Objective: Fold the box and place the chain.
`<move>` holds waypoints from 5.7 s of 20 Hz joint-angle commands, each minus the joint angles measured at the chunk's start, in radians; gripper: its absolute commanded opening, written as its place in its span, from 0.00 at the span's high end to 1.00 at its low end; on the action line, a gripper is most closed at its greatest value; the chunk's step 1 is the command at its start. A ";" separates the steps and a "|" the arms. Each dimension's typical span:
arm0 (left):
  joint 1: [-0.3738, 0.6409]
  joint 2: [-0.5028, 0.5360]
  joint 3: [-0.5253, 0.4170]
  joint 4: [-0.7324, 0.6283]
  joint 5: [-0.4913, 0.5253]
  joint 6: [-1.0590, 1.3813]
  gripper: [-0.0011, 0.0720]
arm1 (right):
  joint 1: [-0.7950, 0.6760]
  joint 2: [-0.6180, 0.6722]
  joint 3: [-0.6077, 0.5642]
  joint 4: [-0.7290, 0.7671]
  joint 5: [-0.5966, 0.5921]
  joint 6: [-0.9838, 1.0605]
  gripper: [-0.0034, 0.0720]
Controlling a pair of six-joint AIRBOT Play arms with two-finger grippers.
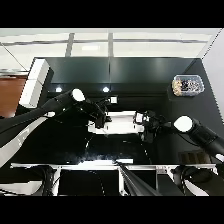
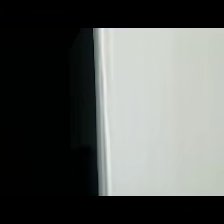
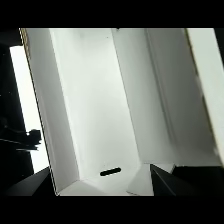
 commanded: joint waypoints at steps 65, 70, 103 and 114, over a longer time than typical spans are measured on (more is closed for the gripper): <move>0.000 0.000 0.002 0.000 0.001 0.004 0.95 | -0.084 -0.241 0.000 0.224 0.007 -0.342 0.30; 0.001 0.007 0.021 0.002 -0.026 0.003 0.66 | -0.084 -0.241 0.000 0.224 0.007 -0.342 0.30; -0.047 0.101 -0.117 -0.161 0.305 -0.617 0.95 | -0.084 -0.241 0.000 0.224 0.007 -0.342 0.68; 0.098 0.250 -0.050 0.055 -0.064 -0.748 0.95 | -0.084 -0.241 0.000 0.224 0.007 -0.342 0.68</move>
